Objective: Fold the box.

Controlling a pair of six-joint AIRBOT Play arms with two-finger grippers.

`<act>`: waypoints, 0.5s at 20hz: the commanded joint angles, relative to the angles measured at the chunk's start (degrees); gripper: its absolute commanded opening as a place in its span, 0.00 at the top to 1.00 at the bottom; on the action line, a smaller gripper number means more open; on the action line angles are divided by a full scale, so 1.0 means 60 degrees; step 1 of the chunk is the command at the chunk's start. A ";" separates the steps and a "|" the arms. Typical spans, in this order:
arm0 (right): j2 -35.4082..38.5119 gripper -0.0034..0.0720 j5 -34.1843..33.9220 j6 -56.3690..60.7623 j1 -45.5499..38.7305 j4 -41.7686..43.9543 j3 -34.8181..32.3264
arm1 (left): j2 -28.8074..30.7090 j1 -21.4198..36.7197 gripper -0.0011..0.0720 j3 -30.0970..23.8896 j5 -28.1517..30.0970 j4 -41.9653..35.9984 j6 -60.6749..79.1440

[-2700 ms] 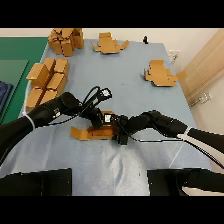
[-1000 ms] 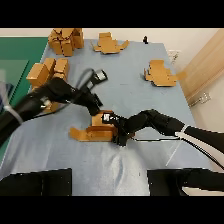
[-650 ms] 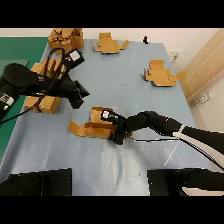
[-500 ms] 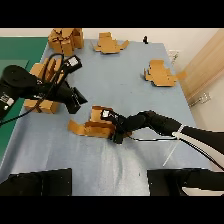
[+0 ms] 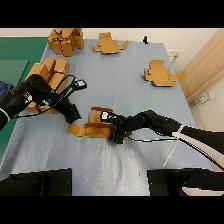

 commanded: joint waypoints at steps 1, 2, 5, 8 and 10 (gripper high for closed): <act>0.0004 0.17 -0.0076 -0.0022 -0.0007 -0.0448 -0.0011 | 0.0219 0.0189 0.97 -0.0229 -0.0852 0.1716 0.0987; 0.0007 0.17 -0.0073 -0.0022 -0.0007 -0.0426 -0.0011 | 0.0423 0.0189 0.96 -0.0306 -0.0871 0.1603 0.1654; 0.0007 0.17 -0.0073 -0.0018 -0.0007 -0.0433 -0.0007 | 0.0612 0.0113 0.42 -0.0353 -0.1220 0.0616 0.2645; 0.0007 0.17 -0.0076 -0.0018 -0.0007 -0.0426 -0.0007 | 0.0608 -0.0423 0.12 -0.0812 -0.0452 0.0667 0.2878; 0.0007 0.17 -0.0069 -0.0018 -0.0007 -0.0430 -0.0007 | 0.0605 -0.0860 0.08 -0.1344 0.0448 0.0670 0.3442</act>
